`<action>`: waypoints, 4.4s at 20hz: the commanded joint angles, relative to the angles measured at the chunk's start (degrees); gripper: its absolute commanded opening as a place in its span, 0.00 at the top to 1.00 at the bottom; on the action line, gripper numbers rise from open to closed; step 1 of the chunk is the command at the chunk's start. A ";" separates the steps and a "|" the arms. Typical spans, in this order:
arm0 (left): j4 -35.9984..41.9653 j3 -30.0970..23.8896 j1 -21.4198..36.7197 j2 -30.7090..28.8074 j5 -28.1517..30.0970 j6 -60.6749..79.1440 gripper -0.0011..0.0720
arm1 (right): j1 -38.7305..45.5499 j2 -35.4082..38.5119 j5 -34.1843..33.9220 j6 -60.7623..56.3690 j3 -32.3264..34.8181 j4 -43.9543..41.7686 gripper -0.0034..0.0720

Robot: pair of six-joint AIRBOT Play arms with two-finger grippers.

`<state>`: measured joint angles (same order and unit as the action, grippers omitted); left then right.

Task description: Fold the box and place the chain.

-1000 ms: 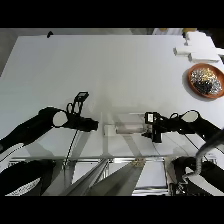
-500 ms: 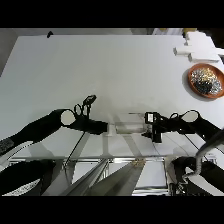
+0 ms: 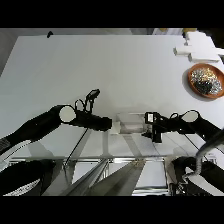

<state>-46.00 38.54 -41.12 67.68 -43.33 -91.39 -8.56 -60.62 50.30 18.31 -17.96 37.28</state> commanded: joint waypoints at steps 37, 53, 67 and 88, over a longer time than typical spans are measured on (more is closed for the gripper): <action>8.50 -8.00 6.01 0.48 -1.46 9.84 0.50 | 0.00 0.04 0.02 -0.02 -0.02 0.00 0.42; 15.58 -2.54 0.98 0.04 0.37 13.84 0.44 | 0.00 0.04 0.02 -0.02 -0.02 -0.02 0.42; -2.78 1.70 3.34 -6.43 -5.35 0.20 0.39 | 0.00 0.04 0.02 -0.02 -0.02 0.00 0.42; 22.36 -10.16 4.79 -0.98 -0.90 20.96 0.29 | 0.00 0.04 0.02 -0.02 -0.02 0.00 0.42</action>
<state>-26.33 28.40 -35.70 66.43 -44.66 -72.60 -8.56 -60.62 50.33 18.31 -17.96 37.28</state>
